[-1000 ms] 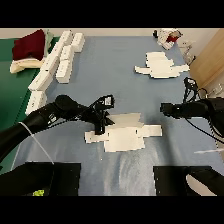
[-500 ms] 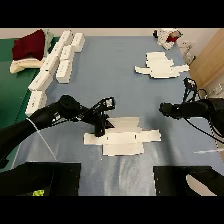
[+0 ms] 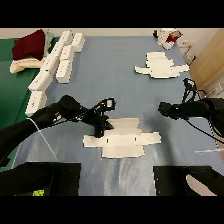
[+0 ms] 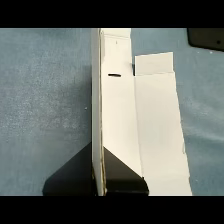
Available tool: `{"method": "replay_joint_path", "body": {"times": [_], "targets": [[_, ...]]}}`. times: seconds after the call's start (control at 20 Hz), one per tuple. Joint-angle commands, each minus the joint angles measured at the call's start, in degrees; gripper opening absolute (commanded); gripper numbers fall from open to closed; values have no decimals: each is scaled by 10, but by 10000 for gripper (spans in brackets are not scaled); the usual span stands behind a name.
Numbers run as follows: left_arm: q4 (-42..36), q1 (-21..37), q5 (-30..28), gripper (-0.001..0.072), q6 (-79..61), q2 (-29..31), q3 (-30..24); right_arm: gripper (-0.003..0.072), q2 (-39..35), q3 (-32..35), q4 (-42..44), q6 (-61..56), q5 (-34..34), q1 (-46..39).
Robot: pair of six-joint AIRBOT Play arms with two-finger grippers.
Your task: Fold the box.
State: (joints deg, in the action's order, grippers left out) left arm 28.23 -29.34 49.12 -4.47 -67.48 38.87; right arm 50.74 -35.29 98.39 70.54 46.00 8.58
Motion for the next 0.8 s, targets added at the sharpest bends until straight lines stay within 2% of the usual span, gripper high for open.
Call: {"method": "replay_joint_path", "body": {"times": [0.0, 0.5, 0.75], "targets": [[1, 0, 10, 15, 8, -13, 0, 219, 0, 0, 8, 0, 2, 1], [3, 0, 33, 15, 16, -16, 1, 219, 0, 0, 9, 0, 16, 1], [5, 0, -10, 15, 15, 28, 17, 218, 0, 0, 8, 1, 17, 1]]}}
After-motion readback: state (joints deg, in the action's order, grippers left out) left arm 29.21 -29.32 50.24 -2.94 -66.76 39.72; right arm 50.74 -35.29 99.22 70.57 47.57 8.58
